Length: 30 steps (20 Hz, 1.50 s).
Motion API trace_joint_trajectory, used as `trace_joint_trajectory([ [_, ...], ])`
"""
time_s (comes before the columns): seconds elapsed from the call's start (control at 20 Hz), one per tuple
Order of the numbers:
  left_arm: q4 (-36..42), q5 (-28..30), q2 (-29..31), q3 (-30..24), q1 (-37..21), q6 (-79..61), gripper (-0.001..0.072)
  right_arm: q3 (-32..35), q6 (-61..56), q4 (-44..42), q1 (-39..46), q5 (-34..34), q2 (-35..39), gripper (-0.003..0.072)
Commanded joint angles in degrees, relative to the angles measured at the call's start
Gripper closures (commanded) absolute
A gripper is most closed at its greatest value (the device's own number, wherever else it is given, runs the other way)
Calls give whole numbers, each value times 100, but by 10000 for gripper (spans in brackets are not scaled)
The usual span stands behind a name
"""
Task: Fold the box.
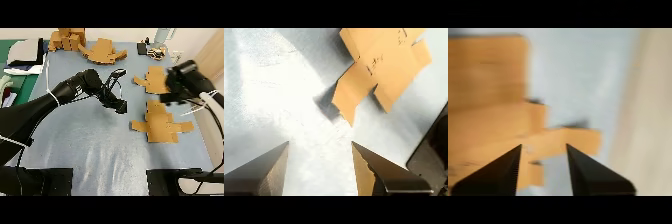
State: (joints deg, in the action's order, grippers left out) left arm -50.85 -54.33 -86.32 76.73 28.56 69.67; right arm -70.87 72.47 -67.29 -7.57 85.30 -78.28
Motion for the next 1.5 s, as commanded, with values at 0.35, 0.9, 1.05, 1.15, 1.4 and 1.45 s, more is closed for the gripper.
trace_joint_trajectory([
  [0.35,385,-4,2,42,-20,33,115,610,2186,-1998,3318,407,26,196],
  [0.9,1456,-426,0,184,-116,48,115,887,3368,-3034,3832,-619,-433,196],
  [1.05,1467,-579,0,184,-114,46,115,887,3366,-2964,3871,-710,-450,219],
  [1.15,1515,-575,0,184,-114,46,115,887,3602,-3283,3866,-586,-450,311],
  [1.4,1779,-588,2,192,-116,39,115,896,4229,-5069,3716,50,-450,527],
  [1.45,1775,-601,2,214,-133,26,115,907,4269,-5086,3595,157,-448,597],
])
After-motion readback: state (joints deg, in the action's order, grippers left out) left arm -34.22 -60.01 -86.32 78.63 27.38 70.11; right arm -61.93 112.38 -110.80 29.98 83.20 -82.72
